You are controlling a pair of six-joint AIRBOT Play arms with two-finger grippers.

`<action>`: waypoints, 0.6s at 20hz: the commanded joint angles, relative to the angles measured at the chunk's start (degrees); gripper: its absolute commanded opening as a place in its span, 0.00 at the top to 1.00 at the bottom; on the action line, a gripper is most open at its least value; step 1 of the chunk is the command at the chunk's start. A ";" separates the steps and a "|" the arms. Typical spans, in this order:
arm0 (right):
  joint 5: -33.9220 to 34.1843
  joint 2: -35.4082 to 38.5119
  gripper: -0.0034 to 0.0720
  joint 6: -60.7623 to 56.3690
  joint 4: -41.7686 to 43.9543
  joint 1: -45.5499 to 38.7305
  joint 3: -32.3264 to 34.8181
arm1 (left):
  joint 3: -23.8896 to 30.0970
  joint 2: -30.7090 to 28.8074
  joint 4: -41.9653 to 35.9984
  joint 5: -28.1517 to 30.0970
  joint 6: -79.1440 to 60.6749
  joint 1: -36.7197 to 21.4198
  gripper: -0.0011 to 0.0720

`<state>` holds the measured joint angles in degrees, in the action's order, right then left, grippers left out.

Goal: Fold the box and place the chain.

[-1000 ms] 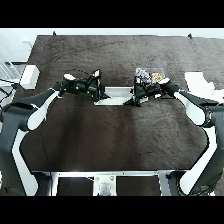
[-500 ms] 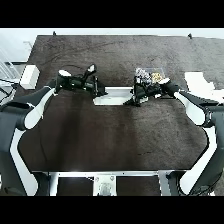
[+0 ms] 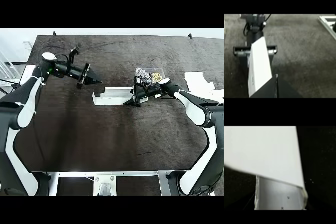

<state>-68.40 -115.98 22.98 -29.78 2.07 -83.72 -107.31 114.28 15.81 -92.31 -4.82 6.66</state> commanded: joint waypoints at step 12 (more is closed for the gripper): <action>-0.04 0.00 0.38 0.00 0.00 0.00 0.02 | 29.03 -29.53 2.86 25.18 -10.75 7.52 0.97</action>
<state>-68.42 -115.98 23.00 -29.78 2.07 -83.72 -87.20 89.71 17.69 -75.02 -8.56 11.31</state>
